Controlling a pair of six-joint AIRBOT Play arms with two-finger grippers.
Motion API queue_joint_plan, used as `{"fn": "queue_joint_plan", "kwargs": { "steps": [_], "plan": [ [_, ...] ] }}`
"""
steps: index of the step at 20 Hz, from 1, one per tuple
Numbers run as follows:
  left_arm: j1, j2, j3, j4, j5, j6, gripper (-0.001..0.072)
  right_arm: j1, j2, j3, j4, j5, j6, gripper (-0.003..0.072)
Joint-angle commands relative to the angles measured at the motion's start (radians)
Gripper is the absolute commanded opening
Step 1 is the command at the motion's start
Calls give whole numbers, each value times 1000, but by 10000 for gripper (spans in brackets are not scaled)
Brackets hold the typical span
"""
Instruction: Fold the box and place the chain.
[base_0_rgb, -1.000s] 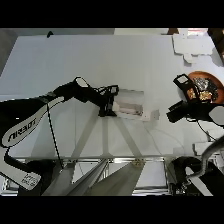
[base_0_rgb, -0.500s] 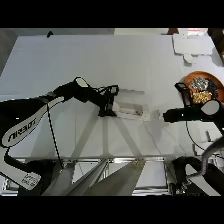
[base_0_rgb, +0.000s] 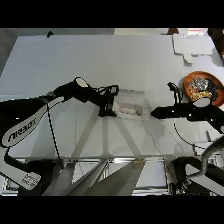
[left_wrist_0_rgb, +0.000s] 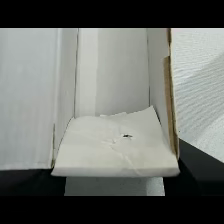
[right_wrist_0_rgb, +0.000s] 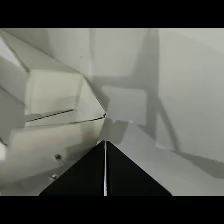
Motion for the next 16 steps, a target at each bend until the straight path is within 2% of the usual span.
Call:
{"fn": "queue_joint_plan", "kwargs": {
  "steps": [1,5,7,16],
  "plan": [
    [0,0,0,0,0,0,274,0,-9,-1,121,47,-53,4],
    [0,0,0,0,0,0,274,0,-6,-1,139,60,-53,20],
    [0,0,0,0,0,0,274,0,5,-1,142,67,-53,179],
    [0,0,0,0,0,0,274,1,8,-1,203,105,-80,180]
  ]
}}
